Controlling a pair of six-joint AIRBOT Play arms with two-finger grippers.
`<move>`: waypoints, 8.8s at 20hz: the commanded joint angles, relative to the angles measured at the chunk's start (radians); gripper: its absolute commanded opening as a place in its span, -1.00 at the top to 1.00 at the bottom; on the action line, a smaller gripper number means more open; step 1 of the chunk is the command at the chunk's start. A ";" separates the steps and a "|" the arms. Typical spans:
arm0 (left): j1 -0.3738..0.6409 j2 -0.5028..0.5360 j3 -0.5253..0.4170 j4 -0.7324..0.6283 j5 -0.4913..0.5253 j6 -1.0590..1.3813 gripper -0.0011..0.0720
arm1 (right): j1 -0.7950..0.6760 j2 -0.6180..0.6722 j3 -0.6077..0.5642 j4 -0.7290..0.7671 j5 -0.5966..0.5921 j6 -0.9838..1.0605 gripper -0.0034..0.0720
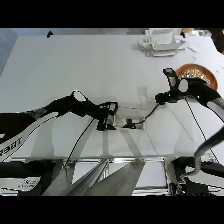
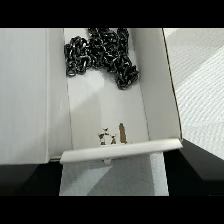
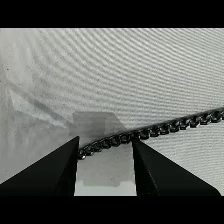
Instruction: Fold the box and place the chain.
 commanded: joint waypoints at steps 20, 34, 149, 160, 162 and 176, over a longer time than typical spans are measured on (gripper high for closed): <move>0.001 0.001 0.001 0.000 0.000 0.000 0.74 | 0.002 0.042 -0.005 -0.034 0.034 0.040 0.32; 0.001 0.001 0.000 0.000 0.000 0.000 0.74 | 0.002 0.042 -0.042 -0.033 0.001 0.052 0.31; 0.001 0.001 0.000 0.000 0.000 0.000 0.74 | 0.026 0.095 -0.114 -0.006 -0.032 0.000 0.31; 0.001 0.001 0.000 0.000 0.000 0.000 0.74 | 0.026 0.130 -0.127 -0.006 0.013 -0.013 0.87; 0.001 0.001 0.000 0.000 0.000 0.000 0.74 | 0.026 0.204 -0.127 -0.006 0.036 -0.012 0.87; 0.001 0.001 0.000 0.000 0.000 0.000 0.74 | 0.026 0.872 -0.127 0.478 0.378 -0.216 0.87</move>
